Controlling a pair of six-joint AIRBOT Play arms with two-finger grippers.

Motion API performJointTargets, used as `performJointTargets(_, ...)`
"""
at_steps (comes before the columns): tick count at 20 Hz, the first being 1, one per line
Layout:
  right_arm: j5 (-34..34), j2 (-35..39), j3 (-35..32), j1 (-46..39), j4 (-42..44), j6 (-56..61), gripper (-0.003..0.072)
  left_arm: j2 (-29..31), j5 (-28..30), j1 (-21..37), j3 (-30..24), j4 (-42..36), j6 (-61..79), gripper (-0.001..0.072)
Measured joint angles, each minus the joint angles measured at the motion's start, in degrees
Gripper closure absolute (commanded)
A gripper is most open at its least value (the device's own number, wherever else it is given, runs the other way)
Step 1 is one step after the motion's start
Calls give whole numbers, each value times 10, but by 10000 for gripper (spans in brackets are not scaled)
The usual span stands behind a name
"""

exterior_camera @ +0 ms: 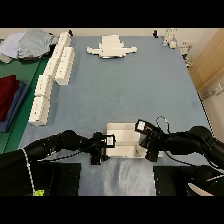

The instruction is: Fold the box.

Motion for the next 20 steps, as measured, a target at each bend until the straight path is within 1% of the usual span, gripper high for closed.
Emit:
performJointTargets(3,-73,10,40,-1,-111,252,684,0,0,0,0,0,0,335)
performJointTargets(5,-140,15,55,-14,-184,427,684,0,0,0,0,0,0,335)
performJointTargets(7,-193,17,57,-47,-219,546,685,0,0,0,0,0,0,335)
performJointTargets(9,-220,17,46,-96,-211,603,686,0,0,0,0,0,0,334)
performJointTargets(11,-226,17,28,-151,-186,621,686,0,0,0,0,0,0,335)
performJointTargets(13,-216,16,7,-211,-132,607,686,0,0,0,0,0,0,335)
performJointTargets(15,-197,13,-11,-272,-71,565,686,0,0,0,0,0,0,335)
performJointTargets(17,-192,1,-28,-331,-6,503,687,0,0,0,0,0,0,335)
performJointTargets(20,-191,-25,-47,-391,71,418,686,0,0,0,0,0,0,335)
